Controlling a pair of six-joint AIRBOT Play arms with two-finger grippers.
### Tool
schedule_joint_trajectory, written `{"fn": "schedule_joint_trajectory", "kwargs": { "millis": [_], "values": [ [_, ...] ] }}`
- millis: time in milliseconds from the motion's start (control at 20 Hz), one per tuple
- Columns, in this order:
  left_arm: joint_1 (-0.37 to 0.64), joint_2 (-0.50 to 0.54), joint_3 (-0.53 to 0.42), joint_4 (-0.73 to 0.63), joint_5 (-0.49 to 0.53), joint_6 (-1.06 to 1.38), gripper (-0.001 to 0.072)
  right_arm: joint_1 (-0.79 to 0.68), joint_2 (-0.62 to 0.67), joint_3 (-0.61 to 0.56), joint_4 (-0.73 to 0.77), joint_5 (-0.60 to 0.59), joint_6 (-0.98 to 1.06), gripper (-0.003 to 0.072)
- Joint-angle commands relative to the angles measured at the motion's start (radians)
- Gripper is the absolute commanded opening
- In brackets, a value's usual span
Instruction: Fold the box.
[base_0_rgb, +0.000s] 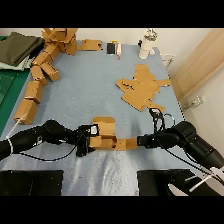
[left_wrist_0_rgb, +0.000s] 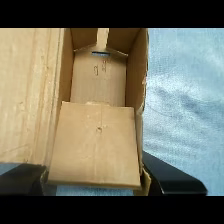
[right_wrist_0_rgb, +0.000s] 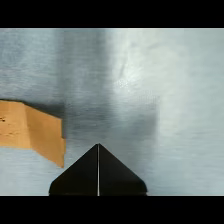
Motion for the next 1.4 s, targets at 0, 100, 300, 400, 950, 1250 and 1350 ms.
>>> {"fn": "schedule_joint_trajectory", "kwargs": {
  "millis": [0,100,300,400,950,1250,1350],
  "values": [
    [0.0,-0.001,0.0,0.0,0.0,0.0,0.0597,-0.036,-0.032,-0.084,0.184,0.156,-0.045,0.0003],
    [0.0,-0.001,0.0,0.0,0.0,0.0,0.0597,-0.035,-0.054,-0.098,0.269,0.198,-0.115,0.0003],
    [0.0,-0.001,0.0,0.0,0.0,0.0,0.0596,-0.035,-0.049,-0.099,0.402,0.24,-0.216,0.0003],
    [0.0,-0.001,0.0,0.0,0.0,0.0,0.0596,-0.035,-0.049,-0.1,0.402,0.249,-0.243,0.0003],
    [0.0,-0.001,0.0,0.0,0.0,0.0,0.0597,-0.033,-0.11,-0.097,0.629,0.345,-0.454,0.0004],
    [0.0,-0.001,0.0,0.0,0.0,0.0,0.0597,-0.033,-0.032,-0.097,0.649,0.293,-0.453,0.0172],
    [0.0,-0.001,0.0,0.0,0.0,0.0,0.0597,-0.033,-0.014,-0.097,0.654,0.293,-0.453,0.0176]
  ]
}}
